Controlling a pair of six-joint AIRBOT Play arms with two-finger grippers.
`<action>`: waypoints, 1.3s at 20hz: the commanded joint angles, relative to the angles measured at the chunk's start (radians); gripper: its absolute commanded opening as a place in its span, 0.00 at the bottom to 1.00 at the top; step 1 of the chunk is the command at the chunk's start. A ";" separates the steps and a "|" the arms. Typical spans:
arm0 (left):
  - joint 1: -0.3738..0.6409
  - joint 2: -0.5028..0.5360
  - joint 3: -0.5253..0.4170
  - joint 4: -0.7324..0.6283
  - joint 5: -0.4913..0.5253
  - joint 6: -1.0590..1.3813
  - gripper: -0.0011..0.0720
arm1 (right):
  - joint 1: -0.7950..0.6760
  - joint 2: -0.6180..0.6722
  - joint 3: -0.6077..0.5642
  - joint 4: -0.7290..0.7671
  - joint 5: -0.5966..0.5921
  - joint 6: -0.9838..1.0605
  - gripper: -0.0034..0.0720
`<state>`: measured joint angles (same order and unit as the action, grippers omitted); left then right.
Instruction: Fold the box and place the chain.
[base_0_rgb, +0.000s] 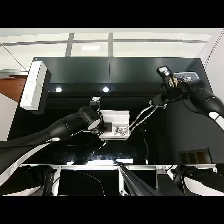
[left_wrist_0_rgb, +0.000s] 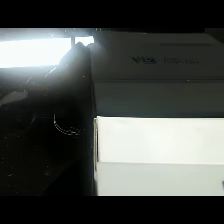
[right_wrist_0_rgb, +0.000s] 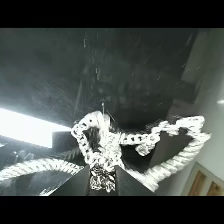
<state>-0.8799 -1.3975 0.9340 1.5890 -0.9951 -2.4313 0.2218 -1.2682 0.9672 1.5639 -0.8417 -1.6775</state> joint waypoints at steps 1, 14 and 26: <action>0.000 0.001 0.001 0.000 0.000 0.000 0.06 | 0.001 0.085 0.089 -0.001 -0.141 -0.018 0.08; 0.000 0.001 0.001 0.000 0.000 0.000 0.06 | 0.001 0.297 0.470 0.468 -0.603 -0.228 0.08; 0.000 0.001 0.001 0.000 0.000 0.000 0.06 | 0.180 0.279 0.470 0.740 -0.591 -0.261 0.08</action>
<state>-0.8799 -1.3975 0.9340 1.5890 -0.9955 -2.4313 0.3298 -0.9794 1.4364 2.2662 -1.4464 -1.9343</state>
